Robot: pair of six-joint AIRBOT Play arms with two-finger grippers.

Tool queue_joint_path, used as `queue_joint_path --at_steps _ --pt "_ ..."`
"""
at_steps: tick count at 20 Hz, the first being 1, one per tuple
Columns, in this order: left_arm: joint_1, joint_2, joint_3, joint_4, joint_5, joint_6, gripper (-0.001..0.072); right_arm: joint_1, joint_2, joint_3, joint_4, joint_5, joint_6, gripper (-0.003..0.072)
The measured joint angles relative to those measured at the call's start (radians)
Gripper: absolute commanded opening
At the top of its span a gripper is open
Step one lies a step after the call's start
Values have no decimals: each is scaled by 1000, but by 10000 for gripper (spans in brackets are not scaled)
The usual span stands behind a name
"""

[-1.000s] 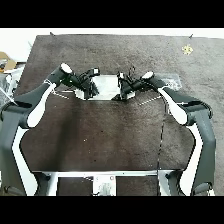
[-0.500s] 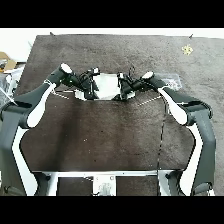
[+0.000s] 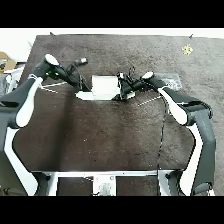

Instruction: Fold the box and place the chain.

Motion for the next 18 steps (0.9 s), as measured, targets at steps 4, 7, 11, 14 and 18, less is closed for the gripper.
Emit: queue_joint_path --at_steps 4,7,11,14,18 --pt "73 98 21 8 -11 -266 10 0 0 0 0 0 0 438" --pt "134 132 16 22 -5 -514 10 0 0 0 0 0 0 437" --pt "187 145 -58 42 43 -736 10 0 0 0 0 0 -1 438" --pt "203 144 -167 55 108 -832 10 0 0 0 0 0 -1 438" --pt "198 143 -337 10 205 -859 9 0 0 0 0 0 -1 438"
